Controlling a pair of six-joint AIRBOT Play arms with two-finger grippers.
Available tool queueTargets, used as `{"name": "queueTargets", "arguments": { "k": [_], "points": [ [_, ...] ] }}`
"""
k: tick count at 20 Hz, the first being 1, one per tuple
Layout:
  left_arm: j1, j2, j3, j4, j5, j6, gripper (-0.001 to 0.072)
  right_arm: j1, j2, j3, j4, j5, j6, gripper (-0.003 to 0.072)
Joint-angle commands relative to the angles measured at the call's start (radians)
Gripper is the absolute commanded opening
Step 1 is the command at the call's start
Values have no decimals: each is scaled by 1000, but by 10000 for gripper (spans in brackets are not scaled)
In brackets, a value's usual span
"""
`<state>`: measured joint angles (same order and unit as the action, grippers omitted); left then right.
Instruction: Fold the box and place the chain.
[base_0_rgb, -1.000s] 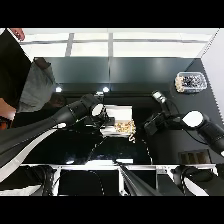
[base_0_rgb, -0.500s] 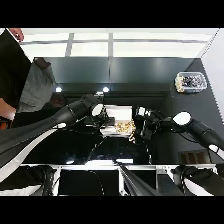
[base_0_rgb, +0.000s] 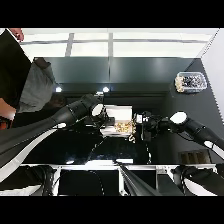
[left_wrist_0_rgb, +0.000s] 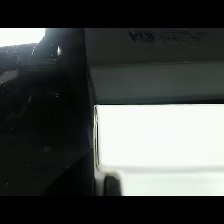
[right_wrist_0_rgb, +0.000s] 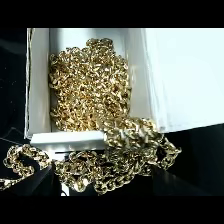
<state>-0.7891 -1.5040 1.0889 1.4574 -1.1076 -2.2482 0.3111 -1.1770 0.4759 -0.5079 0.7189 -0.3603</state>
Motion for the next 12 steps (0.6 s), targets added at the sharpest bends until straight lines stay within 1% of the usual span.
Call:
{"name": "queueTargets", "arguments": {
  "k": [1, 4, 5, 6, 7, 8, 9, 12],
  "points": [
    [0, 1, 1, 0, -1, 0, 29, 1, -24, 2, 4, -9, -5, 719],
    [0, 1, 1, 0, 0, 0, 28, -2, -24, 2, -14, -28, 26, 719],
    [0, 1, 1, 0, 0, 0, 29, -2, -24, 2, -29, -28, 39, 705],
    [0, 1, 1, 0, 0, 0, 29, -2, -24, 2, -37, -28, 47, 610],
    [0, 1, 1, 0, 0, 0, 29, -2, -24, 2, -40, -28, 51, 596],
    [0, 1, 1, 0, -1, 0, 29, -2, -24, 2, -41, -27, 52, 510],
    [0, 1, 1, 0, -1, 0, 29, -1, -24, 2, -40, -28, 54, 483],
    [0, 1, 1, 0, 0, 0, 29, -1, -24, 2, -39, -25, 92, 482]
  ]
}}
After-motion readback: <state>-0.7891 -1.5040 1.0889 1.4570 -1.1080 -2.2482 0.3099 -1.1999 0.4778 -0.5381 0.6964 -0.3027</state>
